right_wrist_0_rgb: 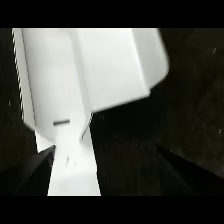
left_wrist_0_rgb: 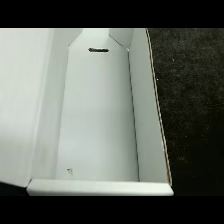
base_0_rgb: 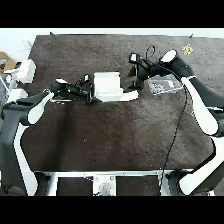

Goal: Fold the box and place the chain.

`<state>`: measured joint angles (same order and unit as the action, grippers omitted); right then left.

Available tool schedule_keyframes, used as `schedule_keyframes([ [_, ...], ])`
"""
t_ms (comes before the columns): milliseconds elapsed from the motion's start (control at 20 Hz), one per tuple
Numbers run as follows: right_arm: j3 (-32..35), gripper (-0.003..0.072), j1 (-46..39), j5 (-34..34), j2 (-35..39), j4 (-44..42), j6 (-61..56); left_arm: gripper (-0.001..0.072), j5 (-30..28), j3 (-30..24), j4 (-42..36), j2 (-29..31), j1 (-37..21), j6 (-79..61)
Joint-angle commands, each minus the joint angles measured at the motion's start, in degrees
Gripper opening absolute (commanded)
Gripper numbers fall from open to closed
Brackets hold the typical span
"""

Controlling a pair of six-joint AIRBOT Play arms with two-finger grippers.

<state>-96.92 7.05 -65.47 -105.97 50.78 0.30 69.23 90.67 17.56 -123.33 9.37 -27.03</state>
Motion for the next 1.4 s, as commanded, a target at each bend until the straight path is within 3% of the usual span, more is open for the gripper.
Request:
schedule_keyframes([
  [0, 5.3, 0.0690, 0.1, 4.3, 0.2, 4.1, 7.0, 0.0275, -0.1, 0.0, 0.0, 0.0, 0.0, 0.0],
  [200, 5.9, 0.0629, 1.7, 3.8, -2.5, 0.9, 11.7, 0.0275, -0.1, 0.0, 0.0, 0.0, 0.0, 0.0],
  [250, 5.9, 0.0567, 2.0, 3.8, -2.8, -0.8, 12.7, 0.0275, -0.1, 0.0, 0.0, 0.0, 0.0, 0.0],
  [650, 5.9, 0.0559, 2.3, 1.9, -3.2, -5.2, 13.2, 0.0275, -0.1, 0.0, 0.0, 0.0, 0.0, 0.0],
  [750, 5.9, 0.0429, 2.3, 2.1, -3.5, -5.2, 11.8, 0.0275, -0.1, 0.0, 0.0, 0.0, 0.0, 0.0],
  [850, 5.9, 0.0423, 2.3, 2.3, -4.2, -5.4, 11.3, 0.0275, -0.1, 0.0, 0.0, 0.0, 0.0, 0.0],
  [900, 5.9, 0.0312, 2.3, 2.3, -4.8, -6.3, 11.3, 0.0275, -0.1, 0.0, 0.0, 0.0, 0.0, 0.0],
  [1050, 5.9, 0.0314, 2.3, 2.0, -6.5, -11.7, 11.3, 0.0275, -0.1, 0.0, 0.0, 0.0, 0.0, 0.0],
  [1100, 5.9, 0.0228, 2.4, 2.1, -6.7, -13.1, 11.3, 0.0275, -0.1, 0.0, 0.0, 0.0, 0.0, 0.0],
  [1150, 5.9, 0.0207, 2.4, 2.1, -6.8, -14.6, 11.4, 0.0275, 0.0, 0.0, 0.0, 0.0, 0.0, 0.0],
  [1350, 5.9, 0.0208, 3.2, 2.1, -7.3, -16.5, 11.8, 0.0275, -0.1, 0.0, 0.0, 0.0, 0.0, 0.0],
])
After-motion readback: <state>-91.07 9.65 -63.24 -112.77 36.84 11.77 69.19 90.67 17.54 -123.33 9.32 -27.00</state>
